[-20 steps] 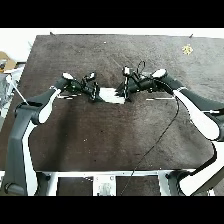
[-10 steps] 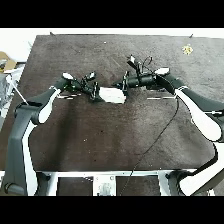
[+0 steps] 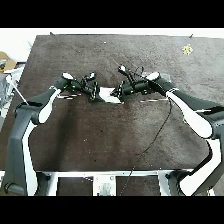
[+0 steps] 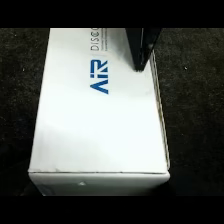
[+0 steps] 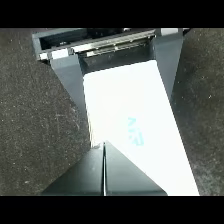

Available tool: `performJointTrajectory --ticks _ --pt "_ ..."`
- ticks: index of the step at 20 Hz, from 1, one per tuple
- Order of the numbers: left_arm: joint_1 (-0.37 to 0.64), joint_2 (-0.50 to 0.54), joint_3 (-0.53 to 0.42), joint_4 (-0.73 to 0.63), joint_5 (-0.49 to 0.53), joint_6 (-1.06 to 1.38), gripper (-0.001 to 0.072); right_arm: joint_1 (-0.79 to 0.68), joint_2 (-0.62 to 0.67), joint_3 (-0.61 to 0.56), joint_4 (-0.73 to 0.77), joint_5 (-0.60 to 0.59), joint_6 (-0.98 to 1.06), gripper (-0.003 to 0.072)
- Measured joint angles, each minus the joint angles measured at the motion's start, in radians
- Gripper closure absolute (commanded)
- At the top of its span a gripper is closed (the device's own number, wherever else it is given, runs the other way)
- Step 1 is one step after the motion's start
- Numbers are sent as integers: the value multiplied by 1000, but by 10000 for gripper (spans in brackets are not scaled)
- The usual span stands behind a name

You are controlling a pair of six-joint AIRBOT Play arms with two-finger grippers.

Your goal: Fold the box and place the chain.

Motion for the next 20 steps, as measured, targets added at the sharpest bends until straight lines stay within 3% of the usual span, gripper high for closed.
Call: performJointTrajectory --ticks 7,13,16,20 --pt "0 0 0 -2 0 -6 246 -31 26 -3 -15 4 -12 679" --pt "0 0 0 -2 0 -6 246 -41 224 -23 112 -19 9 681" --pt "0 0 0 -2 0 -3 246 -40 409 -135 130 -140 63 680" --pt "0 0 0 -2 0 -3 245 -42 729 -431 144 -465 111 679"
